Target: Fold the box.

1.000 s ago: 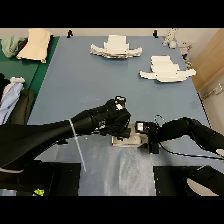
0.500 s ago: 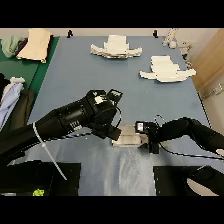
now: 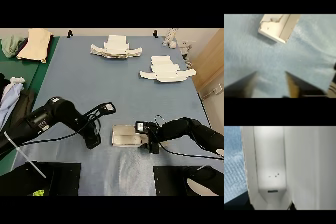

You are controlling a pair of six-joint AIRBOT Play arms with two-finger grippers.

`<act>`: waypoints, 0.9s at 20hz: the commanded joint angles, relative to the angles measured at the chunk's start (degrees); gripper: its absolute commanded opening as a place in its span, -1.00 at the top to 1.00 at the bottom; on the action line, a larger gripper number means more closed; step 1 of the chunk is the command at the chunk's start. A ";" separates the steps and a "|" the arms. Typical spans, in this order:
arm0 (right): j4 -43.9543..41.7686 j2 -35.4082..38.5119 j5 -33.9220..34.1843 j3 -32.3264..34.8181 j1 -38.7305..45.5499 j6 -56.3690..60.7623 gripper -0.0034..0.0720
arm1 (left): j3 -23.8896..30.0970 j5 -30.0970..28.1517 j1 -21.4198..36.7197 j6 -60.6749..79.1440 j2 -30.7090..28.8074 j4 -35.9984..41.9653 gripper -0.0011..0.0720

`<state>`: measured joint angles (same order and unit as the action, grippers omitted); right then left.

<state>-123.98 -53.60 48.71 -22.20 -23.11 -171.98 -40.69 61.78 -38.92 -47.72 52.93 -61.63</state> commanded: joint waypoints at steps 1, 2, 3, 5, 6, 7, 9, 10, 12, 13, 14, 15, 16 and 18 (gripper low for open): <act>-0.02 0.00 0.00 0.00 0.00 0.00 -0.54 | 9.70 -14.56 7.45 37.22 -2.73 14.58 -0.92; -0.02 0.00 -0.02 0.00 0.00 0.00 -0.54 | 11.78 -17.84 7.58 44.35 -2.34 17.70 -0.92; -0.02 0.00 -0.02 0.00 0.02 0.00 -0.54 | 13.53 -20.02 7.52 51.52 -1.53 22.10 -0.92; -0.02 0.00 0.00 0.00 0.02 0.00 -0.54 | 15.65 -21.33 7.48 63.04 1.51 32.04 -0.92; -0.02 0.00 -0.02 0.00 0.02 0.00 -0.54 | 15.85 -21.33 7.48 67.12 3.50 35.54 -0.92; -0.02 0.00 0.00 0.00 0.00 0.00 -0.54 | 15.80 -21.44 7.48 69.83 5.42 38.71 -0.92; -0.02 0.02 -0.02 0.00 0.00 0.00 -0.54 | 15.72 -22.05 7.45 72.70 8.20 43.58 -0.92; -0.02 0.00 -0.02 0.00 0.00 0.00 -0.54 | 15.54 -22.77 7.41 72.83 9.09 44.28 -0.92; -0.02 0.00 0.00 0.00 0.00 0.00 -0.54 | 15.19 -23.21 6.34 72.81 9.99 44.74 -0.92; -0.02 0.00 -0.02 0.00 0.02 0.00 -0.54 | 15.19 -23.30 5.35 72.81 10.03 44.94 -0.92; -0.02 0.00 -0.02 0.00 0.02 0.00 -0.54 | 15.21 -23.30 4.39 72.78 10.12 44.92 -0.92; -0.02 0.00 -0.02 0.00 0.00 0.00 -0.54 | 15.21 -23.34 3.72 72.78 10.29 44.85 -0.92; -0.02 0.00 -0.02 0.00 0.02 0.00 -0.54 | 15.21 -23.41 3.39 72.78 10.67 44.87 -0.92; -0.02 0.00 -0.02 0.00 0.02 0.00 -0.54 | 15.19 -23.87 3.19 72.57 11.39 44.83 -0.92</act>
